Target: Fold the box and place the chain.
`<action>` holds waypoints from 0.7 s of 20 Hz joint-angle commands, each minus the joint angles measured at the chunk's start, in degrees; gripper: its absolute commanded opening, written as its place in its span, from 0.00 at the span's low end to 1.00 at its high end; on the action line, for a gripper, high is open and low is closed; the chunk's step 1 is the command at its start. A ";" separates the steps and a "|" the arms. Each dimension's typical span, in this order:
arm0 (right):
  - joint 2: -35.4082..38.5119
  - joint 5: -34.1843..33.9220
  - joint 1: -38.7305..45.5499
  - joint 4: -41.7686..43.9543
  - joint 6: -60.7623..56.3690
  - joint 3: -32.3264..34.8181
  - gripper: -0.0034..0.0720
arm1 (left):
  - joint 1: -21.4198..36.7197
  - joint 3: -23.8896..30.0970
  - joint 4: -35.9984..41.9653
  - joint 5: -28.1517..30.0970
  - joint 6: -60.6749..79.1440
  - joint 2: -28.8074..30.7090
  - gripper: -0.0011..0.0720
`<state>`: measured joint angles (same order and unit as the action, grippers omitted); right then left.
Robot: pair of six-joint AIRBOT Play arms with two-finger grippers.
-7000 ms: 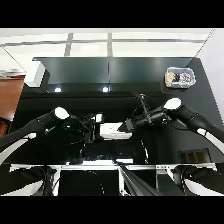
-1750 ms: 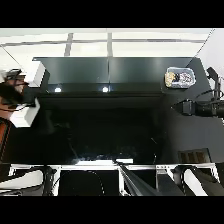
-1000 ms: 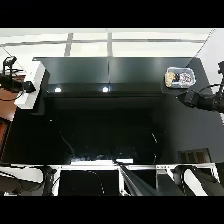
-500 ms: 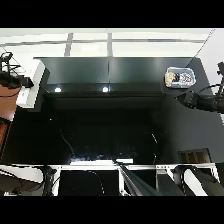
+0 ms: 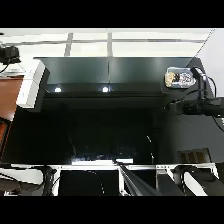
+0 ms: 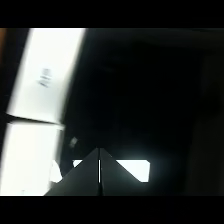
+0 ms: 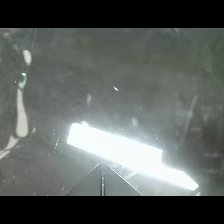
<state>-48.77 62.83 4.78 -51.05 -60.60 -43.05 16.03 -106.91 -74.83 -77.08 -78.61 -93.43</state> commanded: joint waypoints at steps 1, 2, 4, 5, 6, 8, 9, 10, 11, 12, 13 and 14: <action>0.04 -12.04 -6.32 -1.84 2.71 0.96 0.06 | -9.16 2.67 1.46 -2.12 -3.43 5.64 0.05; 0.04 -15.65 -7.32 -2.73 2.95 1.92 0.06 | -13.53 8.39 0.72 3.87 -2.16 9.84 0.05; 0.04 -21.33 -7.98 -4.63 2.93 4.33 0.06 | -21.16 22.80 -0.74 17.55 -0.85 19.54 0.05; 0.04 -23.37 -7.98 -6.21 2.91 5.40 0.06 | -24.61 31.78 -1.55 24.83 -0.85 25.27 0.05; 0.04 -24.46 -7.98 -8.13 2.80 6.12 0.06 | -27.08 40.30 -1.68 30.77 -0.85 30.56 0.05; 0.04 -24.11 -7.98 -10.25 2.71 6.34 0.06 | -30.34 57.48 -1.68 40.04 -0.85 41.03 0.05; 0.04 -23.50 -8.00 -10.19 2.71 6.34 0.06 | -30.95 64.32 -1.66 43.82 -0.55 44.83 0.05; 0.04 -22.67 -8.00 -10.19 2.73 6.34 0.06 | -30.95 70.01 -1.62 46.16 0.22 48.06 0.05; 0.04 -22.03 -8.00 -10.12 2.71 6.34 0.06 | -30.75 73.55 -1.62 46.18 0.20 50.27 0.05; 0.04 -21.84 -8.02 -10.10 2.73 6.34 0.06 | -30.69 76.13 -1.66 45.57 0.24 51.98 0.05; 0.04 -21.90 -8.00 -10.12 2.73 6.34 0.06 | -30.69 78.25 -1.62 44.94 0.20 53.18 0.05; 0.04 -21.90 -8.00 -10.12 2.73 6.34 0.06 | -30.73 79.87 -1.07 44.39 -0.07 53.72 0.05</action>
<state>-48.77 41.04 -3.11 -60.45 -57.89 -36.86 -13.74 -36.58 -76.38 -36.29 -78.83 -45.17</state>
